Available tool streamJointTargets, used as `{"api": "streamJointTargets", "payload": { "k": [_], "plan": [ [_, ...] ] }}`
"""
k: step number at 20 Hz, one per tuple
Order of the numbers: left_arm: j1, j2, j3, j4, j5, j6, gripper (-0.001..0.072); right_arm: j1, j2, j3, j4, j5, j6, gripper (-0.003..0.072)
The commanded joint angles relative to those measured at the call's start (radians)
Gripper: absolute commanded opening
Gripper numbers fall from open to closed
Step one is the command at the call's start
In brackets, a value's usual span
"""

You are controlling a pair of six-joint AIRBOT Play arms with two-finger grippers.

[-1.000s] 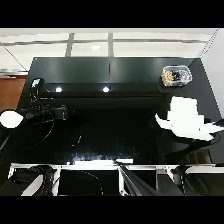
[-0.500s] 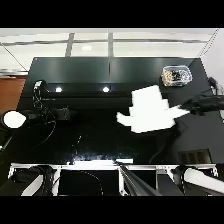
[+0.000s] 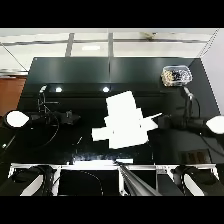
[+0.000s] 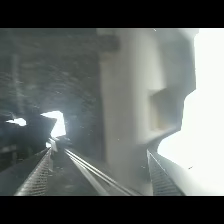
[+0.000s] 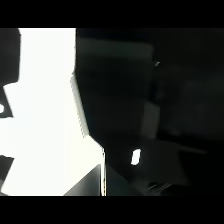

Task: Fold the box and place the chain.

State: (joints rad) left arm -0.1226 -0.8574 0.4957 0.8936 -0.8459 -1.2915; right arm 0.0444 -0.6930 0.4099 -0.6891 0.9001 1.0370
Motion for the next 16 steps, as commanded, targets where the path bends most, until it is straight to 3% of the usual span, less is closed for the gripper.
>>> {"api": "streamJointTargets", "payload": {
  "k": [1, 5, 8, 16],
  "plan": [
    [0.000, -0.137, 0.000, -0.302, -0.085, 0.244, 0.0701, 0.103, 0.122, -0.116, 0.008, -0.075, 0.000, 0.0015],
    [-0.037, -0.350, 0.007, -0.514, -0.103, 0.477, 0.0701, 0.159, 0.121, -0.119, 0.009, -0.095, 0.015, 0.0015],
    [-0.069, -0.465, 0.031, -0.672, -0.182, 0.665, 0.0701, 0.159, 0.121, -0.119, 0.009, -0.095, 0.027, 0.0015],
    [-0.171, -0.731, 0.211, -0.665, -0.409, 0.844, 0.0701, 0.159, 0.121, -0.119, 0.018, -0.065, 0.047, 0.0015]
  ]
}}
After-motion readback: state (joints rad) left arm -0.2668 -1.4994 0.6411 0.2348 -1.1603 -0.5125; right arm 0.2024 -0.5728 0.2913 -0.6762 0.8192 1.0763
